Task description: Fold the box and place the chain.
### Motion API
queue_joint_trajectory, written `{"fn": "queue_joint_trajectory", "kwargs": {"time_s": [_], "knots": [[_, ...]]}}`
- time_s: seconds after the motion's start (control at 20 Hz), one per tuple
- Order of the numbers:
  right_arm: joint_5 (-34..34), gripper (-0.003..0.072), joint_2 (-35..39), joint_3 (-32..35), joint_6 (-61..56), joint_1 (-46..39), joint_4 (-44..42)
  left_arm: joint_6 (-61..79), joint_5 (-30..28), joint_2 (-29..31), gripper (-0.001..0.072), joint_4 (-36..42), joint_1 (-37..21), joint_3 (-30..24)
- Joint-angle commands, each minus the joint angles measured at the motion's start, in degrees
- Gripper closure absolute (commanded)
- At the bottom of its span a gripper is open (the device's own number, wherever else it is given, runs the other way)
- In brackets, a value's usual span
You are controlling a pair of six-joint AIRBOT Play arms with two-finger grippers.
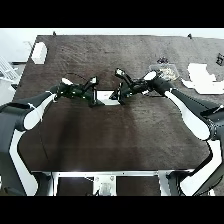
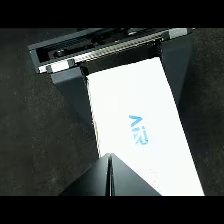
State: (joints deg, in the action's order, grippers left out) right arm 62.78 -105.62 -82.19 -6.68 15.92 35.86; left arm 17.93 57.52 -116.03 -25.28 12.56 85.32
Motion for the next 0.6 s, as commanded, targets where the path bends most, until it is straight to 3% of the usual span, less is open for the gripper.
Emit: {"fn": "queue_joint_trajectory", "kwargs": {"time_s": [0.0, 0.3, 0.55], "knots": [[-0.3, 0.0678, 4.7, -0.5, -0.7, -0.5, -0.7, 0.0, 0.0, 0.0, 0.0302, 0.0, 0.0, 0.0], [-0.3, 0.0678, 22.2, 2.1, -12.1, -3.0, -0.7, 0.0, 0.0, 0.0, 0.0302, 0.0, 0.0, 0.0], [-0.7, 0.0677, 37.0, 14.2, -14.4, -5.0, -0.6, 0.0, 0.2, 0.0, 0.0302, 0.2, 0.0, 0.0]]}}
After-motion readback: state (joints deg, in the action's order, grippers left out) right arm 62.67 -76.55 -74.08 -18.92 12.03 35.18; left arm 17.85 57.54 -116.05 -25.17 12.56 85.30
